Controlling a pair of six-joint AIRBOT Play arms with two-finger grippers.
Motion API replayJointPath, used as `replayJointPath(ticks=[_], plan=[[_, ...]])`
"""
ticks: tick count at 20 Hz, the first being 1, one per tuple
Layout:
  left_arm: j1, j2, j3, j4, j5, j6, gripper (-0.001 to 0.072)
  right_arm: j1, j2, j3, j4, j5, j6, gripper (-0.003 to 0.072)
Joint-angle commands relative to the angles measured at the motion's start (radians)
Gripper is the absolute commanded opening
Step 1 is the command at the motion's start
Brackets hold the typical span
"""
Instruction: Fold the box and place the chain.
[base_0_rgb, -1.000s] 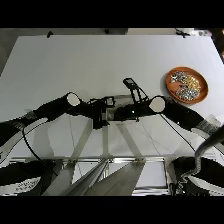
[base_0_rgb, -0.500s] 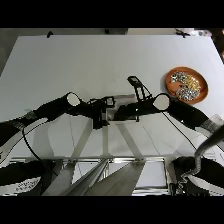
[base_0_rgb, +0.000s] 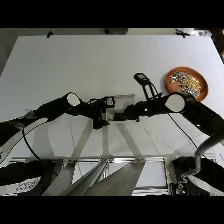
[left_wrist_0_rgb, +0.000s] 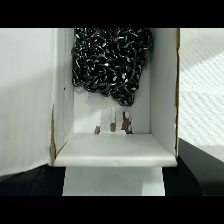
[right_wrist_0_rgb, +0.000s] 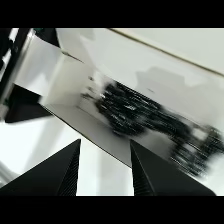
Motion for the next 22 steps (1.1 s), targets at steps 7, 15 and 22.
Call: replayJointPath(ticks=[7,15,22], plan=[[-0.001,0.0,0.0,0.0,0.0,0.0,0.0392,-0.406,0.078,-0.046,-0.34,0.191,0.214,0.0348],[-0.001,0.0,0.0,0.0,0.0,0.0,0.0392,-0.451,-0.005,-0.124,-0.403,-0.168,0.335,0.0347],[-0.001,0.0,0.0,0.0,0.0,0.0,0.0392,-0.451,-0.048,-0.124,-0.507,-0.148,0.272,0.0348]])
